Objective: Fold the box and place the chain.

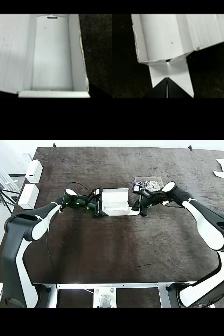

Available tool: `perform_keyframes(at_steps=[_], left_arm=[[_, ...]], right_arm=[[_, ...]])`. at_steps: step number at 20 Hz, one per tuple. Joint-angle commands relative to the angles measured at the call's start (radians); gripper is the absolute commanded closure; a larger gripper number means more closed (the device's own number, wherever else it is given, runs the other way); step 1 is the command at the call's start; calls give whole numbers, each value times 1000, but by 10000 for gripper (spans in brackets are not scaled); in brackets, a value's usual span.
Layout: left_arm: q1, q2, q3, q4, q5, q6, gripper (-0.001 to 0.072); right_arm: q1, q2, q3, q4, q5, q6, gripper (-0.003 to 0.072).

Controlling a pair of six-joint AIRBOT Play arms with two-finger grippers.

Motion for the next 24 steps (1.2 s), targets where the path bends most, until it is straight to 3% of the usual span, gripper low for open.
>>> perform_keyframes(at_steps=[1, 6, 13, 24], left_arm=[[0, 0, 0, 0, 0, 2, 183], [0, 0, 0, 0, 0, 2, 184], [0, 0, 0, 0, 0, 2, 184], [0, 0, 0, 0, 0, 2, 183]], right_arm=[[-44, 69, 0, 0, 11, 91, 685], [-157, 168, 0, 92, 10, 293, 685], [-305, 114, -32, 96, 10, 635, 685], [-126, -102, -34, 150, 22, 765, 685]])
